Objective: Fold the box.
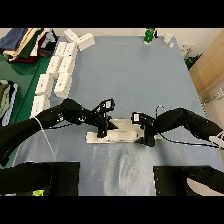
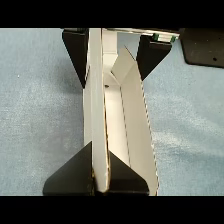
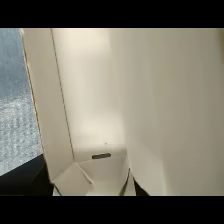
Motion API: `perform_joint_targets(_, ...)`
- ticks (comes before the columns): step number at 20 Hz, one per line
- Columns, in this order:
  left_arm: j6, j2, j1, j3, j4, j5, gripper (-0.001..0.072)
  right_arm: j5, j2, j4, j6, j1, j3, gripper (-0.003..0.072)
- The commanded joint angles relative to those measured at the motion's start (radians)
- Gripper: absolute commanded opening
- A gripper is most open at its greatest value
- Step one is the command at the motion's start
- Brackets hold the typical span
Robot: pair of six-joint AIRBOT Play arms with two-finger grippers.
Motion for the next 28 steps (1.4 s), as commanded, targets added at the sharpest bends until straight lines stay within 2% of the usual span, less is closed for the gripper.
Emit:
perform_joint_targets(1, 0.0, -0.001, 0.0, 0.0, 0.0, -0.001, 0.0012, 0.008, -0.004, -0.011, 0.0, 0.001, -0.003, 0.0651)
perform_joint_targets(12, 0.0, -0.001, 0.0, 0.0, 0.0, 0.0, 0.0012, 0.027, -0.004, -0.018, 0.0, 0.001, -0.025, 0.0644)
perform_joint_targets(13, 0.0, -0.001, 0.0, 0.0, 0.0, 0.0, 0.0012, 0.027, -0.002, -0.018, 0.0, 0.001, -0.025, 0.0628)
perform_joint_targets(15, 0.0, -0.001, 0.0, 0.0, 0.0, -0.001, 0.0012, 0.026, -0.003, -0.019, 0.0, 0.001, -0.026, 0.0527)
perform_joint_targets(28, 0.0, -0.001, 0.0, 0.0, 0.0, 0.0, 0.0012, 0.026, -0.003, -0.019, 0.0, 0.001, -0.025, 0.0525)
